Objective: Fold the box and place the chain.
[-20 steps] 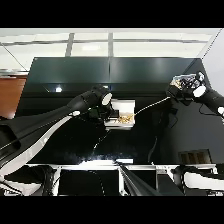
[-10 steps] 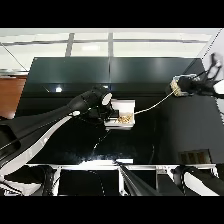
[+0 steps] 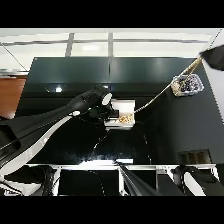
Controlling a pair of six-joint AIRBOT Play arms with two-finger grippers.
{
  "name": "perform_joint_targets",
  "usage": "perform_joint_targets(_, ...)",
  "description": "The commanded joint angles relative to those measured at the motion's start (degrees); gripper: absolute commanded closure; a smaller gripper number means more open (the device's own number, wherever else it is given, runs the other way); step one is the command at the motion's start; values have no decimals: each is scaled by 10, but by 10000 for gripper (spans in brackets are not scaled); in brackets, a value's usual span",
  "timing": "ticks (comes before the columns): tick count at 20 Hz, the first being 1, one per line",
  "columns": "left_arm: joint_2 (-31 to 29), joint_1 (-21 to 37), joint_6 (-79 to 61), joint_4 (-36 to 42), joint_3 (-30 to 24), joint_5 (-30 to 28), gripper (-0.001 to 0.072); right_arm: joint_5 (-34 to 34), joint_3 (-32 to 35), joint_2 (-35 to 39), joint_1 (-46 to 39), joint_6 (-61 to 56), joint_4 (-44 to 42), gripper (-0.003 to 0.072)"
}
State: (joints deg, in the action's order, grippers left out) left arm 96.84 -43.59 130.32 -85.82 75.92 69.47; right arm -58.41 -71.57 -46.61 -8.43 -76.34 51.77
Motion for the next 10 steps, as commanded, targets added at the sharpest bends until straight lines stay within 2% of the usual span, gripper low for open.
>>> perform_joint_targets(1,0,0,0,0,0,0,677,-63,-80,9,0,38,-101,669)
perform_joint_targets(5,0,0,0,0,0,0,678,-73,-101,9,0,71,-203,669)
perform_joint_targets(7,0,0,0,0,0,0,677,-90,-101,6,0,74,-206,669)
perform_joint_targets(10,0,0,0,0,0,0,678,-160,-100,-7,7,74,-207,669)
